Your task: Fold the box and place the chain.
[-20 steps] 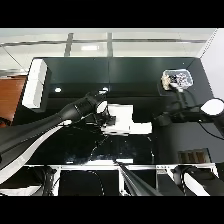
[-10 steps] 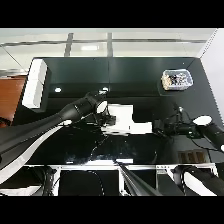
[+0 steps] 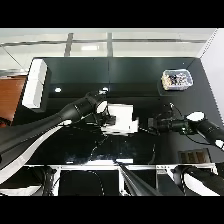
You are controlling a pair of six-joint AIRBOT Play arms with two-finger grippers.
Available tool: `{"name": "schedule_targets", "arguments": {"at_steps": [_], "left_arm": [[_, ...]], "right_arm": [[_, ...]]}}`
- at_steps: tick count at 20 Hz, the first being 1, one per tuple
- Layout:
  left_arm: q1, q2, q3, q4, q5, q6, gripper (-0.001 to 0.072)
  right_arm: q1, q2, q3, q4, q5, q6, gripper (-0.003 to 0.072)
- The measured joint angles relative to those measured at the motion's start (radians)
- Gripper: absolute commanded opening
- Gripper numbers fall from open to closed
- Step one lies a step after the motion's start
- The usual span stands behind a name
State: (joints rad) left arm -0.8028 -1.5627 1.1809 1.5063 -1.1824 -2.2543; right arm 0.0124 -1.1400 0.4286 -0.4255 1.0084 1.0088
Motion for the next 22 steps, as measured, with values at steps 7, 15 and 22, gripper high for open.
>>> {"name": "schedule_targets", "arguments": {"at_steps": [7,15,22], "left_arm": [[0.0,0.0,0.0,0.0,0.0,0.0,0.0023],[0.0,0.0,0.0,0.0,0.0,0.0,0.0022],[0.0,0.0,0.0,0.0,0.0,0.0,0.0022]], "right_arm": [[0.08,-0.002,0.08,0.057,0.041,-0.007,0.0483],[0.254,-0.002,0.192,-0.101,-0.053,0.209,0.0342],[0.341,-0.033,0.258,-0.295,-0.085,0.396,0.0341]]}}
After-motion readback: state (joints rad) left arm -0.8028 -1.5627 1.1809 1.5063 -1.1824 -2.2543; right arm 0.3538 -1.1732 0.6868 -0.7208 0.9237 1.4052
